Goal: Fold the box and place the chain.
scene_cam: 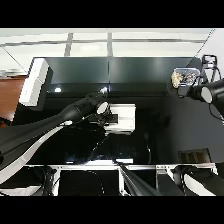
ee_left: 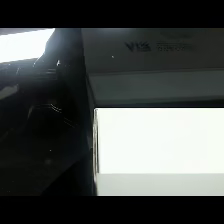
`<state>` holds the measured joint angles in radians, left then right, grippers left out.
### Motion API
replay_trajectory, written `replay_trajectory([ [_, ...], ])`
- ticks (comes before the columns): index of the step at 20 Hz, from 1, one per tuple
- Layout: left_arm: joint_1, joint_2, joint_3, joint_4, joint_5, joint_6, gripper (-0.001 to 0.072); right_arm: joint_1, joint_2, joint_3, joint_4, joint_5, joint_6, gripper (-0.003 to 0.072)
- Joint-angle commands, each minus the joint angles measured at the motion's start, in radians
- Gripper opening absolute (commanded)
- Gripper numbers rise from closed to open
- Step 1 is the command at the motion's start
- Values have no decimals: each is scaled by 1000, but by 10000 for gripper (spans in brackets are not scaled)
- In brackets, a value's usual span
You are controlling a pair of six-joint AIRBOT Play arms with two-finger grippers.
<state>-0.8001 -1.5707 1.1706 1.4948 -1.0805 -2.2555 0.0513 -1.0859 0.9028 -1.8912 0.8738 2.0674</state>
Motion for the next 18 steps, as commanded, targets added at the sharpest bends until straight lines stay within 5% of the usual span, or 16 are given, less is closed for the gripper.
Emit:
replay_trajectory([
  [1,8,0,1,3,-2,0,26,-193,-181,87,169,-258,-34,717],
  [3,8,0,1,12,-2,0,27,-235,-361,298,232,-192,-106,712],
  [6,8,0,1,12,-5,1,26,-266,-675,733,275,127,-164,711],
  [9,8,0,1,12,-5,0,26,-285,-868,994,276,250,-169,684],
  [12,8,0,1,11,-6,0,27,-299,-942,1048,258,275,-203,670],
  [14,8,0,1,12,-5,0,26,-313,-958,1048,241,270,-203,558],
  [18,7,0,1,15,-2,0,26,-332,-972,1048,238,266,-221,558],
])
